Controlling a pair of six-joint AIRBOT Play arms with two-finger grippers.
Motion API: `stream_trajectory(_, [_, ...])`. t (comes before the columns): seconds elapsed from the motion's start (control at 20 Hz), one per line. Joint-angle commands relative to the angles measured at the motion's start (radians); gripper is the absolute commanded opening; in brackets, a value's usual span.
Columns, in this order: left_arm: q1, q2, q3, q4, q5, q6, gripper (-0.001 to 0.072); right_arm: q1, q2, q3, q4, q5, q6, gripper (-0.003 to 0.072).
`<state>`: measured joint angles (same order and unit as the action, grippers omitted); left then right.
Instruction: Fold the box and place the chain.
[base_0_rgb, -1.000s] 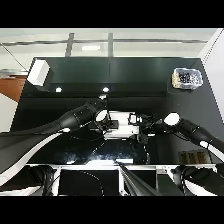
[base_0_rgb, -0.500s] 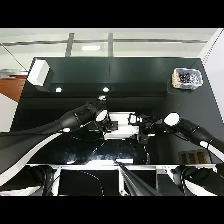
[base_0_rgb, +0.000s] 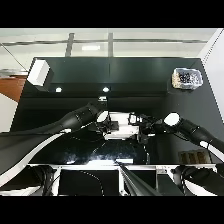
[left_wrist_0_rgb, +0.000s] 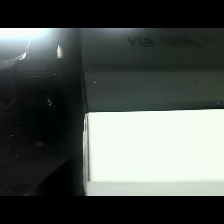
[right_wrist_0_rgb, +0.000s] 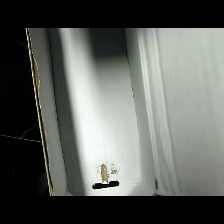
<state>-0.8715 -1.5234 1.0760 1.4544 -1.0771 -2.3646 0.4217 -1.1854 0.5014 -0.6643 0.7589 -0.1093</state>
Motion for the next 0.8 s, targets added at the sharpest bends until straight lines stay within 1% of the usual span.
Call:
stream_trajectory(0.0, [-0.008, -0.003, 0.000, 0.004, -0.006, 0.000, 0.0148, 0.000, 0.000, 0.000, 0.001, 0.000, 0.000, 0.0464])
stream_trajectory(0.05, [-0.008, -0.003, 0.001, 0.004, -0.006, 0.000, 0.0075, 0.000, 0.000, 0.000, 0.000, 0.000, 0.000, 0.0464])
stream_trajectory(0.1, [-0.008, -0.003, 0.001, 0.003, -0.006, 0.000, 0.0043, 0.000, 0.000, 0.000, 0.000, 0.000, 0.000, 0.0464])
stream_trajectory(0.15, [-0.008, -0.003, 0.001, 0.004, -0.005, 0.000, 0.0025, 0.000, 0.000, 0.000, 0.000, 0.000, 0.000, 0.0464])
stream_trajectory(0.4, [-0.007, -0.002, 0.002, 0.004, -0.006, 0.000, 0.0031, 0.000, 0.000, 0.000, 0.000, 0.000, 0.000, 0.0464])
stream_trajectory(0.45, [-0.006, -0.002, 0.002, 0.009, -0.006, 0.000, 0.0112, 0.000, 0.000, 0.000, 0.000, 0.000, 0.000, 0.0464])
stream_trajectory(0.5, [-0.006, -0.002, 0.002, 0.016, -0.006, 0.000, 0.0283, 0.000, 0.000, 0.000, 0.000, 0.000, 0.001, 0.0464])
stream_trajectory(0.55, [-0.006, -0.002, 0.002, 0.022, -0.006, 0.000, 0.0361, 0.000, 0.000, 0.000, 0.000, 0.000, 0.001, 0.0464])
stream_trajectory(0.75, [-0.006, -0.002, 0.002, 0.026, -0.006, 0.000, 0.0360, 0.000, 0.000, 0.000, 0.000, 0.000, 0.000, 0.0464])
